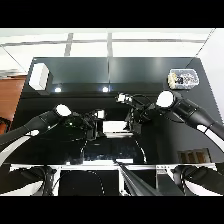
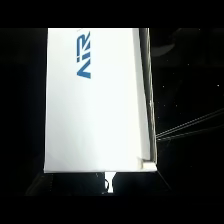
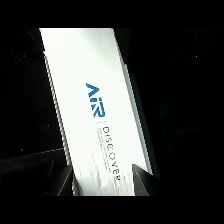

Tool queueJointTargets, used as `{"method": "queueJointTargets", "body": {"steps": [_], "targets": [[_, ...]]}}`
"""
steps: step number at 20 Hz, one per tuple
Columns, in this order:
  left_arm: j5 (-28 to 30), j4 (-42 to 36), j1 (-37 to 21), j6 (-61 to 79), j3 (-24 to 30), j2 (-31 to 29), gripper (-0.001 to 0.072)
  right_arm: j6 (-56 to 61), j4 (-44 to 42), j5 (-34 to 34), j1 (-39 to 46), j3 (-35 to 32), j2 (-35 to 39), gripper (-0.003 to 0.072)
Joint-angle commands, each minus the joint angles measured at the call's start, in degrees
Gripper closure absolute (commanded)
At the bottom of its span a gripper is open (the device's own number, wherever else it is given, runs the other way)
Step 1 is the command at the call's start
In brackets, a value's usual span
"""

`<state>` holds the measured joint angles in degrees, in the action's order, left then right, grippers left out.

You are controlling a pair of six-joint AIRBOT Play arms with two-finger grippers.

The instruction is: Fold the box and place the chain.

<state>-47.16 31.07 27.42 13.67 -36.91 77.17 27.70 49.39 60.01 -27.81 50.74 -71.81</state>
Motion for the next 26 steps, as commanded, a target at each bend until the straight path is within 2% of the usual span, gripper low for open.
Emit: {"method": "queueJointTargets", "body": {"steps": [1, 26], "targets": [[0.00, 0.00, 0.02, 0.02, -0.02, 0.02, 0.0252, 0.11, 0.74, 1.75, -0.11, -0.07, 0.00, 0.0271], [0.02, 0.00, 0.02, 0.02, -0.02, 0.02, 0.0252, 3.58, 4.02, 2.78, -0.04, -1.49, 0.96, 0.0269]]}}
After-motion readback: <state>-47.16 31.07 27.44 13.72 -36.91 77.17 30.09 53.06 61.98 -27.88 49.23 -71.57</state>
